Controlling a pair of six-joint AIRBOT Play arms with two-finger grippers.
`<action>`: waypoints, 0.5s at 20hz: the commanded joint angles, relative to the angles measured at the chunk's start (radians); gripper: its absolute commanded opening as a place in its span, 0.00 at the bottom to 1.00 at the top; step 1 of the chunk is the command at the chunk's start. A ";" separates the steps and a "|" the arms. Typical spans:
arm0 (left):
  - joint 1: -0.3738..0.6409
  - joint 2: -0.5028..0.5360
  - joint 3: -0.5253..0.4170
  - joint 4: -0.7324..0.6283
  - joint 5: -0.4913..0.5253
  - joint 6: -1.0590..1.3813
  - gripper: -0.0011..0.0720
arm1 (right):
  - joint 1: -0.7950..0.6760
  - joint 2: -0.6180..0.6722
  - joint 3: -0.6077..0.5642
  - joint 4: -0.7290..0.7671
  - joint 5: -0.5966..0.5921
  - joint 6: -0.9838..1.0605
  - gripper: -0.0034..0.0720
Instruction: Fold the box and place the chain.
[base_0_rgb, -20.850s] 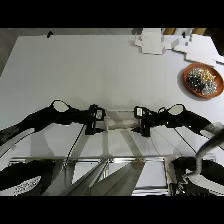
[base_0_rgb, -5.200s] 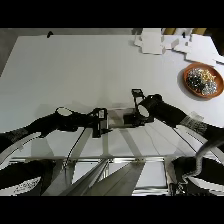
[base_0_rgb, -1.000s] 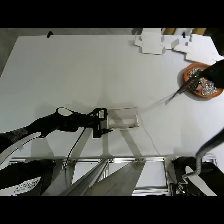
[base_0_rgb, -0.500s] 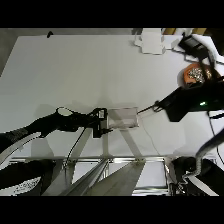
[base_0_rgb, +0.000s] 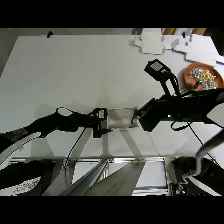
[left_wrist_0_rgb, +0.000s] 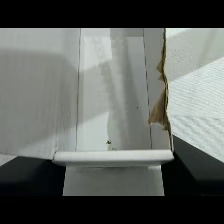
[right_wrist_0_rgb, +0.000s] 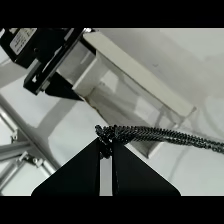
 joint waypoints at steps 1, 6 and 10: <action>0.000 0.000 0.000 0.000 0.000 0.000 0.30 | 0.012 -0.002 -0.051 -0.002 -0.108 0.003 0.07; 0.000 0.000 0.000 0.000 0.000 0.000 0.30 | 0.012 -0.042 -0.186 0.000 -0.138 0.003 0.07; 0.000 0.000 0.000 0.000 0.000 0.000 0.30 | 0.012 -0.149 -0.240 0.002 -0.201 0.002 0.19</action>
